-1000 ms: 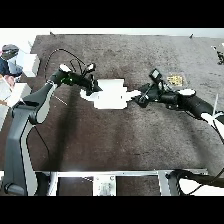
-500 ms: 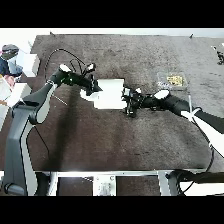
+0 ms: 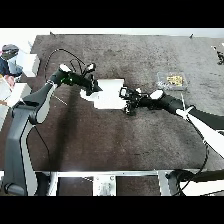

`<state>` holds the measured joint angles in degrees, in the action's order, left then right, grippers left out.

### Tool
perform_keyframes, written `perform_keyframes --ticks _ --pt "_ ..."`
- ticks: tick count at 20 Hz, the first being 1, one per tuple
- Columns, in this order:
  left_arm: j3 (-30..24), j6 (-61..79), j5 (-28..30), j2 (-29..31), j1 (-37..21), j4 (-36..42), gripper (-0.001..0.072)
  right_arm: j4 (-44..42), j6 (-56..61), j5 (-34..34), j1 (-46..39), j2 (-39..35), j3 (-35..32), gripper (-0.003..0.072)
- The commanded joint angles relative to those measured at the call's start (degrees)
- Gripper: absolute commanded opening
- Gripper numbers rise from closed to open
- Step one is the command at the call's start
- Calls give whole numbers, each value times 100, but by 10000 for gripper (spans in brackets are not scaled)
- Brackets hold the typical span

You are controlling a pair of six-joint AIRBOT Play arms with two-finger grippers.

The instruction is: Fold the box and place the chain.

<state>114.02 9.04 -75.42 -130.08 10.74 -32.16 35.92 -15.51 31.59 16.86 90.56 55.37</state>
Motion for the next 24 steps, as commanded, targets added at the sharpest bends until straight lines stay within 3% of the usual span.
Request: perform_keyframes --ticks 1,7,17,20,24 --pt "2 0 2 -4 2 0 13 -17 17 -138 11 70 11 600" --pt "2 0 2 -4 2 0 13 -15 142 -391 9 -275 13 600" --pt "0 0 2 -4 2 0 13 -39 164 94 -466 -52 822 622" --pt "0 0 2 -4 2 0 13 -35 55 278 -468 -20 909 682" --pt "0 0 2 -4 2 2 13 -66 144 715 -540 483 1421 684"
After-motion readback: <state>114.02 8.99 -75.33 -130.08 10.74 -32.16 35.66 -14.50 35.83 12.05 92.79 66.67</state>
